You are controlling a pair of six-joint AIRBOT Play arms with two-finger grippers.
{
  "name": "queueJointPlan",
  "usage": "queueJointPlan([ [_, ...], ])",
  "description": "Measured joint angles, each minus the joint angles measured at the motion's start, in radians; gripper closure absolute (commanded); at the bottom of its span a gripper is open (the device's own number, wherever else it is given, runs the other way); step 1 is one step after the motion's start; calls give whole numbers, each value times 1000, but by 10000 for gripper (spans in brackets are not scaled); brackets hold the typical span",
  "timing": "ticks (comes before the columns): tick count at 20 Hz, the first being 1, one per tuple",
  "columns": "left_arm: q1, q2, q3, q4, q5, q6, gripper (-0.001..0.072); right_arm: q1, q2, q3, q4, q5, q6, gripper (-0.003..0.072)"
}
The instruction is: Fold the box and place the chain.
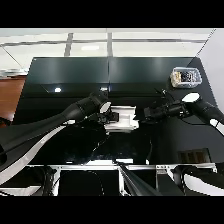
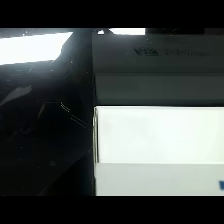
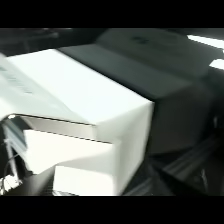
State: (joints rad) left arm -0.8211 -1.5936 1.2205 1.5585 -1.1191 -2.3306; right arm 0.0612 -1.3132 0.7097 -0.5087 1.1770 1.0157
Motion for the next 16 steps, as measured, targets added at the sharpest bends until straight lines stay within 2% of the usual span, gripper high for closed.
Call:
queueJointPlan([
  [2,0,0,0,0,0,0,680,25,0,7,10,-6,2,216],
  [3,0,0,0,0,0,0,680,39,0,9,11,-18,8,297],
  [4,0,0,0,0,0,0,680,53,0,11,10,-32,16,341],
  [9,0,0,0,0,0,0,680,123,0,24,-67,-97,105,343],
  [11,0,0,0,0,0,0,680,163,0,43,-130,-125,172,383],
  [16,0,0,0,0,0,0,680,287,-4,128,-380,-174,425,383],
])
